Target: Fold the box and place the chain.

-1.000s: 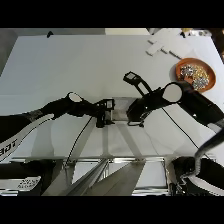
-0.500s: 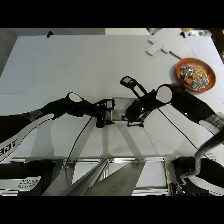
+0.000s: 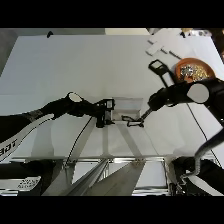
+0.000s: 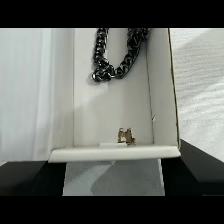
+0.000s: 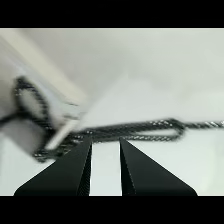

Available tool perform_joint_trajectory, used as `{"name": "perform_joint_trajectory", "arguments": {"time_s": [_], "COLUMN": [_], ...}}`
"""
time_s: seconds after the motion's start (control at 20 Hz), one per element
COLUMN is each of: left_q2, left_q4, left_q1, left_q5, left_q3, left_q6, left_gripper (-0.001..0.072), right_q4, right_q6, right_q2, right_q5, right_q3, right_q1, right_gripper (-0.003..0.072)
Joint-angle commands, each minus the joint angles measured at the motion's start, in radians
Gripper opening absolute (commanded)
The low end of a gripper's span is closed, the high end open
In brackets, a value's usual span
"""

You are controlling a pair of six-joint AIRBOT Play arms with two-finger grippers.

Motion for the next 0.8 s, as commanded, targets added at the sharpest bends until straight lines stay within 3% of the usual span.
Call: {"name": "perform_joint_trajectory", "arguments": {"time_s": [0.0, 0.05, 0.15, 0.45, 0.55, 0.75], "left_q2": [0.001, 0.001, 0.001, 0.001, 0.001, 0.001], "left_q4": [0.0, 0.0, 0.0, 0.0, 0.0, 0.0], "left_q1": [0.0, 0.0, 0.0, 0.0, 0.0, 0.0], "left_q5": [0.0, 0.0, 0.0, 0.0, 0.0, 0.0], "left_q3": [0.001, 0.001, 0.001, 0.001, 0.001, 0.001], "left_q6": [0.0, 0.0, 0.0, 0.0, 0.0, 0.0], "left_gripper": [0.0033, 0.0033, 0.0033, 0.0033, 0.0033, 0.0033], "right_q4": [-0.062, -0.062, -0.062, -0.047, -0.042, -0.043], "right_q6": [0.052, 0.053, 0.052, 0.049, 0.049, 0.047], "right_q2": [-0.029, -0.056, -0.118, -0.295, -0.325, -0.353], "right_q5": [0.013, 0.011, 0.003, -0.014, -0.019, -0.042], "right_q3": [0.0, 0.0, -0.001, -0.001, -0.001, -0.002], "right_q1": [-0.171, -0.205, -0.236, -0.237, -0.237, -0.215], "right_gripper": [0.0202, 0.0211, 0.0355, 0.0335, 0.0289, 0.0289]}}
